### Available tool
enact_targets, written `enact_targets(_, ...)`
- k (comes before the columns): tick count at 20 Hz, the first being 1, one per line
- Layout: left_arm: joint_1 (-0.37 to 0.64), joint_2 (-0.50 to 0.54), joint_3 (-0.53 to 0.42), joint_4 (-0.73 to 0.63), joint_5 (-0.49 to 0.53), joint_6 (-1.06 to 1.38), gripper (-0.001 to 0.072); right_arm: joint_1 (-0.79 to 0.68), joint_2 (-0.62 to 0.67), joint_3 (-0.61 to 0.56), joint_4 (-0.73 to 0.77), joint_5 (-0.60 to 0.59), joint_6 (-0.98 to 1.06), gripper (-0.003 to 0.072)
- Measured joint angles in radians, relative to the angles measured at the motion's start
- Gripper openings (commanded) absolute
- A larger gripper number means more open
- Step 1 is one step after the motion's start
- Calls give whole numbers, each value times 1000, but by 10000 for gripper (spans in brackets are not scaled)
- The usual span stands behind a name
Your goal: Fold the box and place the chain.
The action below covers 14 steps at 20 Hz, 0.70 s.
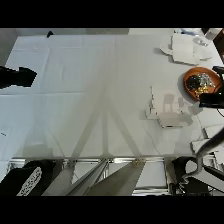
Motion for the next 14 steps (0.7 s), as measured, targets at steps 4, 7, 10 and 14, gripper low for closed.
enact_targets(4,0,0,0,0,-1,0,695,-3,-76,10,-6,-33,-14,379)
enact_targets(7,0,0,0,0,-1,0,695,-3,-114,13,-15,-63,-21,379)
enact_targets(10,0,0,0,0,-1,0,695,-3,-150,14,-23,-84,-27,338)
enact_targets(14,0,0,0,0,-1,0,695,-3,-176,14,-46,-105,-34,206)
